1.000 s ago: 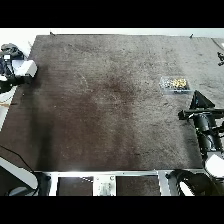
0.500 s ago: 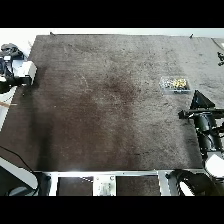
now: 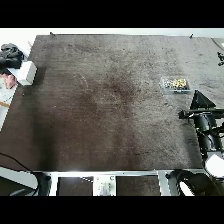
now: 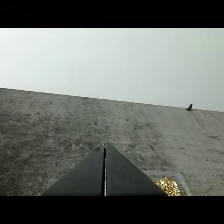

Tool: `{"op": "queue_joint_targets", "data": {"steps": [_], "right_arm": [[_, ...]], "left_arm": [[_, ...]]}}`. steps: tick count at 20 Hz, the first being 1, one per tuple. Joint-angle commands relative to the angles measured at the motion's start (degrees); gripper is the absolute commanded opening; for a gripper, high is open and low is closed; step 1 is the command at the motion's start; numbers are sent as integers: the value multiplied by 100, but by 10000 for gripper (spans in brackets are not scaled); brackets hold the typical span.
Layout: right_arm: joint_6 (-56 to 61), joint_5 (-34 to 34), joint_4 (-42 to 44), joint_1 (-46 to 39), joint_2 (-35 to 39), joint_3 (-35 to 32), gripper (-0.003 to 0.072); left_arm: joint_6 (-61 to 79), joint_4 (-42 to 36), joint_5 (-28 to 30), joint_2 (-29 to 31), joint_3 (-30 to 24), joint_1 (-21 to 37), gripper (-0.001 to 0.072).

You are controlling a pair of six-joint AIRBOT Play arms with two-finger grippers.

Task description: Fold the box and place the chain.

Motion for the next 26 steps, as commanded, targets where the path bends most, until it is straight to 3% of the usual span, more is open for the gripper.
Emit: {"op": "queue_joint_targets", "data": {"steps": [1,2,4,6,10,12,14,17,23,26], "right_arm": [[0,-2,0,2,4,-2,-15],[0,-2,0,2,4,-2,-15],[0,-2,0,2,4,-2,-15],[0,-2,0,2,7,-2,-15],[0,-4,0,2,7,-2,-15],[0,-4,0,2,4,-2,-15],[0,-4,0,2,4,-2,-15],[0,-4,0,2,4,-2,-15],[0,-4,0,2,7,-2,-15],[0,-4,0,2,4,-2,-15]], "left_arm": [[-2,-125,-597,903,173,0,161],[26,-179,-734,1222,166,0,11],[26,-356,-728,1860,-11,0,6],[428,-782,-313,2669,-647,0,6],[2120,-2522,256,4588,-2951,-31,6],[2804,-3174,850,5530,-4177,-223,6],[2918,-3368,1381,6378,-5202,-503,6],[2896,-3366,1523,7449,-6356,-848,6],[2022,-3375,1875,9536,-7685,-957,6],[1945,-3368,2212,9908,-8063,-957,6]]}}
